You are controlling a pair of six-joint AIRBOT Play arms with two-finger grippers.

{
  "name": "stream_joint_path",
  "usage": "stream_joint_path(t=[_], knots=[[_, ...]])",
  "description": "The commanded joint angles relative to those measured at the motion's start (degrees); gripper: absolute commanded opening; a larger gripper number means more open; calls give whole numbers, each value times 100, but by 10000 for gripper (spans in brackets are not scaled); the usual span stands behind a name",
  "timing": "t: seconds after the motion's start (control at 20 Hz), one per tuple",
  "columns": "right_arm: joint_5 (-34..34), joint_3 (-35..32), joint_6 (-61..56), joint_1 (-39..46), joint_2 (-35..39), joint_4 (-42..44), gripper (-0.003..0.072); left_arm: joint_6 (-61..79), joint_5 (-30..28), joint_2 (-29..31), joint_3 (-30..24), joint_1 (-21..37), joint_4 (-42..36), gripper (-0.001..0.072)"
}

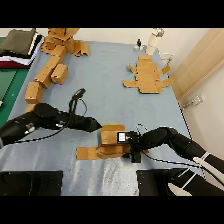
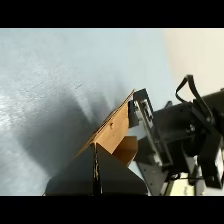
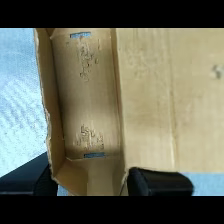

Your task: Fold the box.

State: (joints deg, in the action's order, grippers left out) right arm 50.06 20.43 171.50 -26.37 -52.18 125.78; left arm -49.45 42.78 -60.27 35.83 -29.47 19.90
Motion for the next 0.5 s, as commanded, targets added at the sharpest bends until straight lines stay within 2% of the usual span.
stream_joint_path(t=[0.0, 0.1, 0.2, 0.3, 0.35, 0.4, 0.45], knots=[[-2, 4, 0, -4, 0, 0, 500, -306, 739, 868, -28, 573, 1517, 8], [-2, 4, 0, -4, 0, 0, 500, -52, 1381, 1552, -87, 839, 2061, 9], [-2, 4, 0, -4, 0, 0, 500, 391, 1923, 2085, -162, 822, 2404, 10], [-2, 4, 0, -4, 0, 0, 500, 960, 2131, 2406, -345, 586, 2520, 12], [-2, 4, 0, -4, 0, 0, 500, 1207, 2107, 2461, -457, 404, 2535, 68], [-2, 4, 0, -4, 0, 0, 500, 1307, 1928, 2452, -584, 175, 2520, 416], [-2, 4, 0, -4, 0, 0, 500, 1305, 1606, 2415, -715, -50, 2516, 643]])
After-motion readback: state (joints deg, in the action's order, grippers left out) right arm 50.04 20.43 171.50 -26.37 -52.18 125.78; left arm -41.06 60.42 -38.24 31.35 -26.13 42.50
